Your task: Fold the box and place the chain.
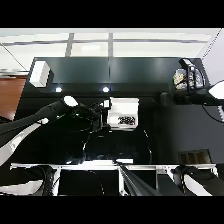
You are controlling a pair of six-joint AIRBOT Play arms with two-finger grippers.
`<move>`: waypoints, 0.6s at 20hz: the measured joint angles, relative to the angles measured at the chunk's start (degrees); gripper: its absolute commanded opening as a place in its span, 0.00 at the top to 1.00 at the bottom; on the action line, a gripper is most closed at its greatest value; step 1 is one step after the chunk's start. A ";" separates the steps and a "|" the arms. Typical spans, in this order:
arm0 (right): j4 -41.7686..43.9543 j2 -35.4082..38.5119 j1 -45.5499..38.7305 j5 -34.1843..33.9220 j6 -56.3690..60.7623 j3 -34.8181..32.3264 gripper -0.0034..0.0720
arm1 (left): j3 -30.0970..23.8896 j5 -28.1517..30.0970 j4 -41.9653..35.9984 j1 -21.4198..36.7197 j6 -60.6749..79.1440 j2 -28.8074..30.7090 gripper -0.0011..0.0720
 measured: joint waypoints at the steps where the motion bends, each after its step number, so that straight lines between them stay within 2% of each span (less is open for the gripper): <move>1: 2.75 -1.81 1.09 -3.19 -0.33 0.04 0.02 | 0.00 0.02 0.00 -0.04 0.00 0.00 0.54; 4: 11.43 -9.16 5.16 -11.34 -3.56 0.98 0.02 | 0.00 0.02 -0.02 -0.04 0.00 -0.02 0.54; 6: 14.53 -13.40 7.82 -12.31 -8.61 1.51 0.02 | 0.00 0.04 -0.02 -0.04 0.02 0.00 0.54; 8: 16.20 -15.02 9.55 -9.86 -18.47 1.81 0.03 | 0.00 0.04 -0.02 -0.04 0.02 -0.02 0.54; 12: 14.43 -12.66 10.78 -3.58 -33.57 2.05 0.03 | 0.00 0.07 -0.04 -0.04 0.02 -0.02 0.54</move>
